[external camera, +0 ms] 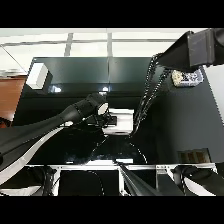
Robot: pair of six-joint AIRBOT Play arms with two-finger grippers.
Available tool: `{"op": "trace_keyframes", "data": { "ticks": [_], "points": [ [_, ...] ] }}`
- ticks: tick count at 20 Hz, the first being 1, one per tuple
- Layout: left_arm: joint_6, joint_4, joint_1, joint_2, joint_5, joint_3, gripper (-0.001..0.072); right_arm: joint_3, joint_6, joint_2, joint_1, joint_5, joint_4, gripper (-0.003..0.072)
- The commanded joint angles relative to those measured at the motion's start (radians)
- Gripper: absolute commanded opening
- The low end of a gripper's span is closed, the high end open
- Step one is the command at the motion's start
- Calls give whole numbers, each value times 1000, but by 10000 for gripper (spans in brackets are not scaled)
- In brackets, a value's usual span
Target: Fold the box and place the chain.
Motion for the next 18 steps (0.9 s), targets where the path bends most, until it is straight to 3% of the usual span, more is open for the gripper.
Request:
{"op": "trace_keyframes", "data": {
  "ticks": [1, 9, 18],
  "points": [
    [0, 0, 0, 0, 0, 0, 31, -13, 0, -1, 15, -67, 61, 8],
    [0, 0, 0, 0, 0, 0, 31, -13, 0, -1, 6, -109, 79, 8],
    [0, 0, 0, 0, 0, 0, 31, -13, 0, 0, -63, 13, 56, 8]
  ]
}}
